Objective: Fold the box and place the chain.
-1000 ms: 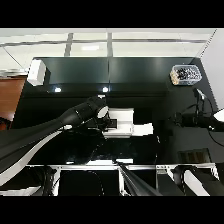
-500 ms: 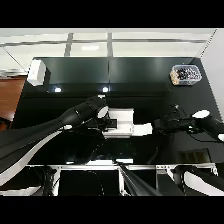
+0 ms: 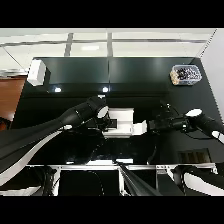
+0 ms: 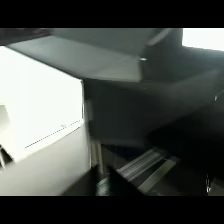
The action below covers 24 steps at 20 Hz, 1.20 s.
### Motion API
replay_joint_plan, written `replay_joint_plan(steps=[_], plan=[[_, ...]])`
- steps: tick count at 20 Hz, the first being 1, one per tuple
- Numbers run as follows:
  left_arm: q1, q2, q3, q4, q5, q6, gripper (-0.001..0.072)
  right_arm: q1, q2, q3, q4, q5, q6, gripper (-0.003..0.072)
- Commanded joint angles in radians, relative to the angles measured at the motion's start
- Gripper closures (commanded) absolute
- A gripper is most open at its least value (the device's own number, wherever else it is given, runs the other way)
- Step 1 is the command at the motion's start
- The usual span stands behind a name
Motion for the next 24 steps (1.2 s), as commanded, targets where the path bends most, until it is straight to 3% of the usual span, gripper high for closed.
replay_joint_plan(steps=[1, 2, 11, 13, 14, 24], plan=[[0.0, 0.0, 0.001, 0.0, 0.0, 0.001, 0.0685, 0.003, -0.002, 0.037, 0.004, 0.039, -0.016, 0.0143], [0.0, 0.0, 0.001, 0.0, 0.0, 0.0, 0.0685, 0.003, -0.002, 0.048, 0.004, 0.046, -0.016, 0.0005], [0.0, 0.0, 0.001, 0.001, 0.0, 0.0, 0.0684, 0.049, -0.001, 0.09, 0.047, 0.101, -0.014, 0.001], [0.0, 0.0, 0.001, 0.001, 0.0, 0.0, 0.0684, 0.082, -0.001, 0.117, 0.047, 0.111, 0.002, 0.0267], [0.0, 0.0, 0.001, 0.001, 0.0, 0.0, 0.0685, 0.101, -0.001, 0.131, 0.039, 0.108, 0.02, 0.0343], [0.0, 0.0, 0.001, 0.001, 0.0, 0.0, 0.0685, 0.258, -0.001, 0.246, -0.125, 0.029, 0.201, 0.0365]])
